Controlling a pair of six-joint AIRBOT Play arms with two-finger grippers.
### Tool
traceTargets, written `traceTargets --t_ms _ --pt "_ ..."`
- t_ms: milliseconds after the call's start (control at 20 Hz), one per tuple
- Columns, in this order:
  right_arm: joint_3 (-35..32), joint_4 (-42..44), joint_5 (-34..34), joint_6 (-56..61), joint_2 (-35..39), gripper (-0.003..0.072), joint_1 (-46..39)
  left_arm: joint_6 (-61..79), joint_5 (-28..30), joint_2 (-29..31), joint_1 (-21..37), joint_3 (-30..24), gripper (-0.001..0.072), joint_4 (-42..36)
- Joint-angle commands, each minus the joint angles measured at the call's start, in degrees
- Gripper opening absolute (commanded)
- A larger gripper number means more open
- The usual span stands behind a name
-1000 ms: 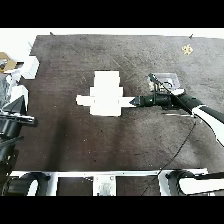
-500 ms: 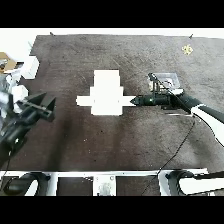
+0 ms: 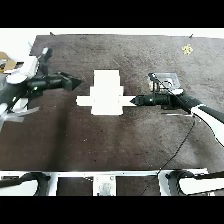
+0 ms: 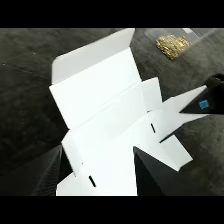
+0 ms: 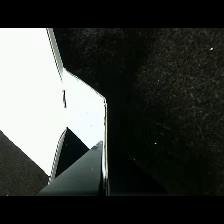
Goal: Fold the box and place the chain.
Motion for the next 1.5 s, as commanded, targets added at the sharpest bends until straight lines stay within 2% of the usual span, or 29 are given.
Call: traceTargets --t_ms 0,200,350,500,750,1100,1300,1350,1450 --pt "0.04 0.07 0.0 -0.02 -0.04 0.0001 0.04 -14.16 -16.0 -18.75 -1.62 22.05 0.0503 12.52" --pt "0.04 0.07 0.0 -0.04 -0.04 0.0001 0.04 -25.27 -21.92 -33.42 -4.98 44.39 0.0504 24.3" --pt "0.04 0.07 0.0 -0.66 -0.04 0.0001 0.04 -27.91 -26.77 -41.51 -4.96 54.64 0.0503 23.08" --pt "0.04 0.07 -0.02 -0.7 -0.04 0.0001 0.04 -26.69 -29.64 -44.54 -4.96 55.36 0.0502 15.72" --pt "0.04 0.07 0.02 -1.07 -0.04 0.0001 0.04 -25.81 -33.18 -47.25 -4.96 55.36 0.0501 9.4" --pt "0.04 0.04 0.02 -1.07 -0.04 0.0001 0.04 -23.67 -34.18 -48.35 -6.62 55.36 0.0479 8.7" --pt "0.04 0.04 0.0 -1.07 -0.04 0.0001 0.02 -23.43 -36.68 -48.59 -6.75 55.36 0.0479 8.96" --pt "0.04 0.04 0.02 -1.07 -0.04 0.0001 0.02 -23.43 -36.74 -48.59 -6.75 55.36 0.041 9.01" --pt "0.04 0.04 0.0 -1.07 -0.04 0.0001 0.02 -23.37 -36.06 -48.59 -6.75 55.36 0.0386 9.01"
